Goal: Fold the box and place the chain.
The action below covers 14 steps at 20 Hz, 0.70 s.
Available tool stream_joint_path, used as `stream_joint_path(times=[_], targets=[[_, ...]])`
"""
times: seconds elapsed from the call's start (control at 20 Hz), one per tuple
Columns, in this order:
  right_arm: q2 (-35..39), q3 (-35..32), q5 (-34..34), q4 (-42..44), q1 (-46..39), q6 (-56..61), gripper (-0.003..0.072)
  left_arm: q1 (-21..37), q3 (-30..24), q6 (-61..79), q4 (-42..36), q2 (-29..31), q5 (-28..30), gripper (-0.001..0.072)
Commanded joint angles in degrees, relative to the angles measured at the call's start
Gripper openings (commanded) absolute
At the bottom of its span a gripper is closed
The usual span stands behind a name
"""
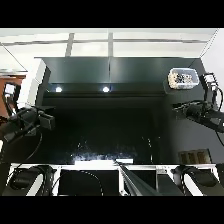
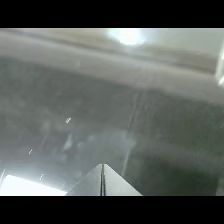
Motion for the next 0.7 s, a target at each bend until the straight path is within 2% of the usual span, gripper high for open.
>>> stream_joint_path(times=[0.0,0.65], targets=[[0.28,-1.62,-5.92,-1.6,0.44,0.0,0.001,-2.05,-3.61,-0.26,-0.68,5.25,5.44,0.0025],[0.28,-1.62,-5.95,-1.6,0.44,0.0,0.0009,-2.05,-3.63,-0.24,-1.97,5.79,5.68,0.0026]])
